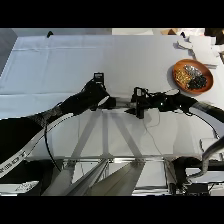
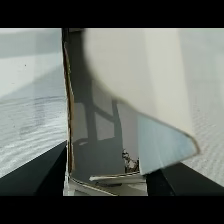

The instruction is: Fold the box and place the chain.

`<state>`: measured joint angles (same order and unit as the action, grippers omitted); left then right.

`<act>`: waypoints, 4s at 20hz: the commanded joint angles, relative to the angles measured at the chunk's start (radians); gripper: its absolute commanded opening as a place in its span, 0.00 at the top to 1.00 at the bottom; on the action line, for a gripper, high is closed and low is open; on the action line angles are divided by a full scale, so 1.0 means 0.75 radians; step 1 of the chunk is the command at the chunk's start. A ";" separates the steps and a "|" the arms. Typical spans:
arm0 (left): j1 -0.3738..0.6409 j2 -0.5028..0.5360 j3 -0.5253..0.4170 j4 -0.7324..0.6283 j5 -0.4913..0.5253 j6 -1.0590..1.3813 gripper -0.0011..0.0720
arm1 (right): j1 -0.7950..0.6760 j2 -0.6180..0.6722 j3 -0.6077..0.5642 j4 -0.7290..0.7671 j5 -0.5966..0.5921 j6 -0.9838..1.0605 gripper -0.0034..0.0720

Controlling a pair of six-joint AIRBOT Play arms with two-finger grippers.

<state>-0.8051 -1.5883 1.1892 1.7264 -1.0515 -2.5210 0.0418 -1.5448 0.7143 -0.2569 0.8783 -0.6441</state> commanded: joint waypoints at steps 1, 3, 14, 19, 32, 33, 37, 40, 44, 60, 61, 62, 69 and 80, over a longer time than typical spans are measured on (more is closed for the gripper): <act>0.056 0.086 0.002 -0.005 0.006 0.008 0.20 | -0.001 0.001 0.001 -0.002 0.001 -0.005 0.37; 0.103 0.153 0.002 -0.048 0.006 0.013 0.20 | -0.001 0.001 0.001 -0.002 0.001 -0.005 0.37; 0.512 0.510 -0.128 -0.888 -0.084 1.785 0.20 | -0.001 0.001 0.001 -0.002 0.001 -0.005 0.37; 0.729 0.383 -0.244 -0.990 -0.096 2.577 0.19 | -0.001 0.001 0.001 -0.002 0.001 -0.005 0.37; 0.768 0.038 -0.245 -1.454 -0.093 3.785 0.03 | -0.001 0.001 0.001 -0.002 0.001 -0.005 0.37; 0.769 0.021 -0.245 -1.485 -0.100 3.787 0.03 | -0.001 0.001 0.001 -0.002 0.001 -0.005 0.37; 0.815 -0.014 -0.293 -1.624 -0.111 4.075 0.03 | -0.001 0.001 0.001 -0.002 0.001 -0.005 0.37; 0.853 -0.014 -0.342 -1.630 -0.109 4.084 0.03 | -0.001 0.001 0.001 -0.002 0.001 -0.005 0.37; 0.850 -0.034 -0.356 -1.732 -0.103 4.087 0.03 | -0.001 0.001 0.001 -0.002 0.001 -0.005 0.37; 0.744 -0.116 -0.355 -1.769 0.002 4.106 0.03 | -0.001 0.001 0.001 -0.002 0.001 -0.005 0.37; 0.740 -0.115 -0.355 -1.769 0.010 4.107 0.03 | -0.001 0.001 0.001 -0.002 0.001 -0.005 0.37; 0.730 -0.115 -0.355 -1.769 0.022 4.108 0.03 | -0.001 0.001 0.001 -0.002 0.001 -0.005 0.37; 0.687 -0.113 -0.355 -1.767 0.080 4.120 0.03 | -0.001 0.001 0.001 -0.002 0.001 -0.005 0.37; 0.685 -0.113 -0.355 -1.752 0.060 4.137 0.55 | -0.001 0.001 0.001 -0.002 0.001 -0.005 0.37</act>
<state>-0.2909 -1.6737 0.9230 0.4072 -1.0023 0.5781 0.0414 -1.5448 0.7143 -0.2581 0.8791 -0.6476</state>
